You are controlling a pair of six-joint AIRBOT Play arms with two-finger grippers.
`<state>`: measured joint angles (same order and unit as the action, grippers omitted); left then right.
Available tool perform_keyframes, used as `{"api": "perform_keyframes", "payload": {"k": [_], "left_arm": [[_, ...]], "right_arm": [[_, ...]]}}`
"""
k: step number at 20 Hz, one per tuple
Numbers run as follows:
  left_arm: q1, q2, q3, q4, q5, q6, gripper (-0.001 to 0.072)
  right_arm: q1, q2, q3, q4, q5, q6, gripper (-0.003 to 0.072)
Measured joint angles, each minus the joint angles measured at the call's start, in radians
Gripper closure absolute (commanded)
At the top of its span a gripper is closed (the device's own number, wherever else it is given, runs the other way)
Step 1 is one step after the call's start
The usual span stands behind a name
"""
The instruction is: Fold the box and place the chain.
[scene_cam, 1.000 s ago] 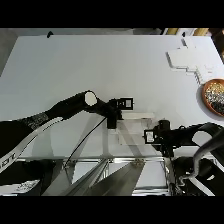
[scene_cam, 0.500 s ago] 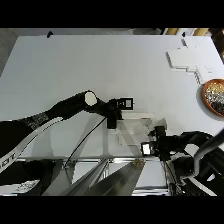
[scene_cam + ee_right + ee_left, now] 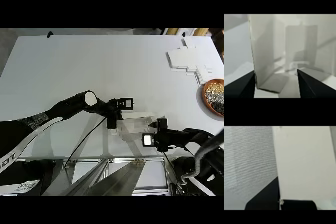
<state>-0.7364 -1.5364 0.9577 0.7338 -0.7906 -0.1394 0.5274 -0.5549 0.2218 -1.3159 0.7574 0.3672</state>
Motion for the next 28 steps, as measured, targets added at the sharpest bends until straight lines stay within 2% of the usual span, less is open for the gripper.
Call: {"api": "perform_keyframes", "payload": {"k": [10, 20, 21, 28], "left_arm": [[0.0, 0.0, 0.0, 0.0, 0.001, 0.0, 0.0694], [0.0, -0.001, 0.0, 0.0, 0.0, 0.0, 0.0694], [0.0, -0.001, 0.0, 0.0, 0.0, 0.0, 0.0694], [0.0, -0.001, 0.0, 0.0, 0.0, 0.0, 0.0694]], "right_arm": [[-0.221, -0.023, 0.058, 0.214, 0.032, -0.138, 0.0135], [-0.431, -0.176, 0.108, 0.451, 0.068, -0.512, 0.0056], [-0.445, -0.193, 0.11, 0.467, 0.071, -0.53, 0.0008], [-0.515, -0.328, 0.133, 0.567, 0.13, -0.7, 0.0]]}}
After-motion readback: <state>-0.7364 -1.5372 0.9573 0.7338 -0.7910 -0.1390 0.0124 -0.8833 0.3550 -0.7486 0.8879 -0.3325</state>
